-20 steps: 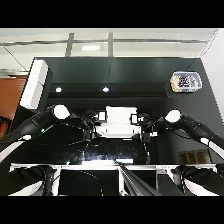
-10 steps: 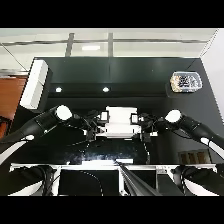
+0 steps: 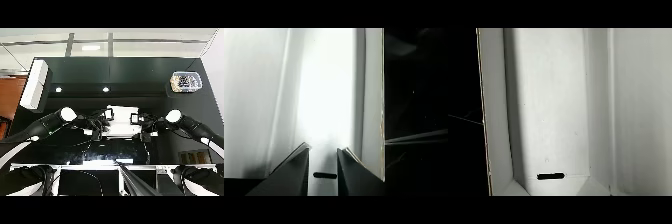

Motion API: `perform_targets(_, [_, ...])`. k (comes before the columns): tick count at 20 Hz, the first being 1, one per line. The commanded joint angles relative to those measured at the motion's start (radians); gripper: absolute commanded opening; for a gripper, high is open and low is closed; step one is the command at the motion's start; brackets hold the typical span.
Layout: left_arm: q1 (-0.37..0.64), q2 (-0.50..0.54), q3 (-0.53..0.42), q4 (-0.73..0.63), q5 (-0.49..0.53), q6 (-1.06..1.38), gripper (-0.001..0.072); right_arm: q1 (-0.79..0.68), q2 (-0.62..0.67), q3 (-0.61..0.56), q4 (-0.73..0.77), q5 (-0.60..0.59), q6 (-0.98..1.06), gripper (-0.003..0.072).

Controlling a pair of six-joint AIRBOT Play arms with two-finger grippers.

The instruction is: Fold the box and place the chain.

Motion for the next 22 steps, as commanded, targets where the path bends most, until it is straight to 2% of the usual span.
perform_targets(1, [-0.003, -0.005, 0.0, -0.028, 0.017, 0.001, 0.0196, 0.0, 0.001, 0.001, 0.0, 0.0, -0.001, 0.049])
perform_targets(4, [-0.003, -0.023, 0.0, -0.028, -0.016, 0.0, 0.02, 0.0, 0.001, 0.001, 0.0, 0.0, 0.0, 0.049])
perform_targets(5, [-0.003, -0.031, 0.0, -0.028, -0.025, 0.0, 0.0227, 0.0, 0.001, 0.001, 0.0, 0.0, -0.001, 0.049])
perform_targets(6, [-0.003, -0.038, 0.0, -0.029, -0.025, 0.0, 0.0366, 0.0, 0.001, 0.001, 0.0, 0.0, -0.001, 0.049])
perform_targets(7, [-0.003, -0.04, 0.0, -0.029, -0.025, -0.003, 0.044, 0.0, 0.001, 0.001, 0.0, 0.0, -0.001, 0.049])
perform_targets(9, [-0.003, -0.039, 0.001, -0.028, -0.025, -0.003, 0.0216, 0.0, 0.001, 0.001, 0.0, -0.001, 0.0, 0.049])
perform_targets(11, [-0.003, -0.037, 0.001, -0.028, -0.025, -0.003, 0.022, 0.0, 0.001, 0.001, 0.0, -0.001, -0.001, 0.049])
perform_targets(13, [-0.002, -0.037, 0.001, -0.027, -0.026, -0.003, 0.0397, 0.0, 0.001, 0.001, 0.0, -0.002, -0.001, 0.049])
perform_targets(14, [-0.002, -0.037, 0.001, -0.02, -0.028, -0.003, 0.0277, 0.0, 0.001, 0.001, 0.0, -0.002, -0.001, 0.049])
perform_targets(15, [-0.001, -0.032, 0.001, -0.009, -0.032, -0.003, 0.0054, 0.0, 0.001, 0.001, 0.0, -0.002, 0.0, 0.049])
perform_targets(16, [0.003, -0.022, 0.001, 0.013, -0.046, -0.008, 0.0026, 0.0, 0.001, 0.001, 0.0, -0.002, 0.0, 0.049])
perform_targets(19, [0.056, 0.043, 0.001, 0.119, -0.135, -0.129, 0.0025, 0.0, 0.001, 0.001, 0.0, -0.002, 0.0, 0.049])
perform_targets(22, [0.197, 0.145, 0.001, 0.134, -0.243, -0.213, 0.0026, 0.0, 0.001, 0.001, 0.0, -0.002, 0.0, 0.049])
